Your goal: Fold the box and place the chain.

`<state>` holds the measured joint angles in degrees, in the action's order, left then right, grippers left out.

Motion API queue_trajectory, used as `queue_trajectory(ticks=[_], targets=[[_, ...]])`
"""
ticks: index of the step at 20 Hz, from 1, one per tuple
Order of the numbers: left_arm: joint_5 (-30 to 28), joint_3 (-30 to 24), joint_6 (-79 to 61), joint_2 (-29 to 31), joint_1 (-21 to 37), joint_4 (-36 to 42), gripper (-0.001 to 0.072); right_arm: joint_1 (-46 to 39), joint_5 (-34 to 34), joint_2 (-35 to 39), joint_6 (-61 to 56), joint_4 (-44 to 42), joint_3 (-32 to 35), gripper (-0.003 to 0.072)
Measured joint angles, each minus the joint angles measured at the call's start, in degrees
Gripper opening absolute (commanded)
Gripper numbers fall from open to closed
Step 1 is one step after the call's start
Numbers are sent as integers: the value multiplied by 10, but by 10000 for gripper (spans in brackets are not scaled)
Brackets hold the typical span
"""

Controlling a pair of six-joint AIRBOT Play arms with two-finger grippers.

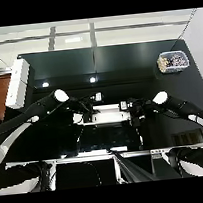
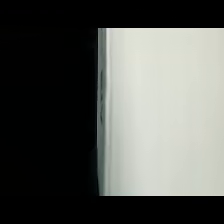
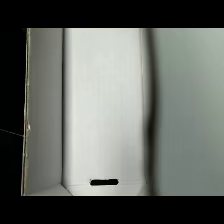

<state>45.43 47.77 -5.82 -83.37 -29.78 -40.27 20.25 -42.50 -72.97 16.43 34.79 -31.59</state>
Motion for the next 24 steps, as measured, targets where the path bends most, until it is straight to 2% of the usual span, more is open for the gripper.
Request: queue_trajectory(ticks=[14, 15, 19, 20, 23, 24], targets=[[-2, 0, 1, 0, 0, 0, 26, -3, 16, -1, -12, 6, 0, 703], [-2, 0, 1, 0, 0, 0, 26, -3, 16, -1, -12, 6, 0, 598], [-2, 0, 1, 0, 0, 0, 27, -3, 17, -1, -12, 6, 0, 586], [-2, 0, 1, 0, 0, 0, 27, -3, 17, -1, -12, 6, 0, 492], [0, 0, 0, 0, 0, 0, 29, -3, 16, -1, -12, 7, 0, 472], [0, 1, 0, 1, 0, 0, 51, -3, 16, -1, -12, 7, 0, 472]])
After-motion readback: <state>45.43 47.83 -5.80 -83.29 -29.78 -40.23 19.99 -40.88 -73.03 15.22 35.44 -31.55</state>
